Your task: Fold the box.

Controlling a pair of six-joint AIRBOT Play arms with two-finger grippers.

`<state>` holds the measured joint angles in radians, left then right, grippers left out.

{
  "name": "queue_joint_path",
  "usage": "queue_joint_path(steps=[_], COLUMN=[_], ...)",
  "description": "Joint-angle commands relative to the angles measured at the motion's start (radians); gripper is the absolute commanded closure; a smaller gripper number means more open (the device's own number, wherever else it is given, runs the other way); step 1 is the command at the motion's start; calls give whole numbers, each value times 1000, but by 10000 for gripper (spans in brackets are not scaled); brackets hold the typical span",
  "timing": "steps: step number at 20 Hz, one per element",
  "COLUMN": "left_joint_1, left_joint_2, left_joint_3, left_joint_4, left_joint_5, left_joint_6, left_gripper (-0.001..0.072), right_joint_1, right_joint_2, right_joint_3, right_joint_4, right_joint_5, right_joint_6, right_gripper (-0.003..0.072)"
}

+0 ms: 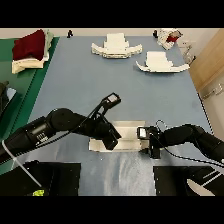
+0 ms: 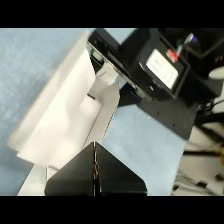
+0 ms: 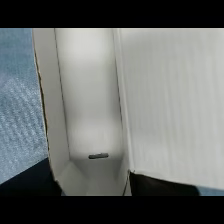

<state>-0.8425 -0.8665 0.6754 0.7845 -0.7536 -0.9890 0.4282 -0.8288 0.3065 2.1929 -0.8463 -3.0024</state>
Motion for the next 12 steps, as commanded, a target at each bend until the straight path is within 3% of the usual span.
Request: queue_joint_path(steps=[1, 3, 6, 7, 8, 12], left_joint_1=[-74, -51, 57, 92, 120, 150], left_joint_2=[51, 89, 128, 132, 132, 127], left_joint_3=[-7, -43, -121, -146, -171, -248], left_joint_4=[240, 271, 195, 165, 138, 110], left_joint_5=[-51, -68, -158, -167, -162, -96], left_joint_6=[-76, -11, 300, 369, 425, 616], left_gripper=[700, 699, 666, 353, 148, 136], right_joint_1=[0, 0, 0, 0, 0, 0], right_joint_2=[1, 1, 1, 1, 1, 1], right_joint_3=[0, 0, 0, 0, 0, 0], right_joint_4=[1, 1, 1, 1, 1, 1], right_joint_5=[0, 0, 0, 0, 0, 0], right_joint_6=[1, 1, 1, 0, 1, 1], right_gripper=[197, 197, 197, 197, 197, 197])
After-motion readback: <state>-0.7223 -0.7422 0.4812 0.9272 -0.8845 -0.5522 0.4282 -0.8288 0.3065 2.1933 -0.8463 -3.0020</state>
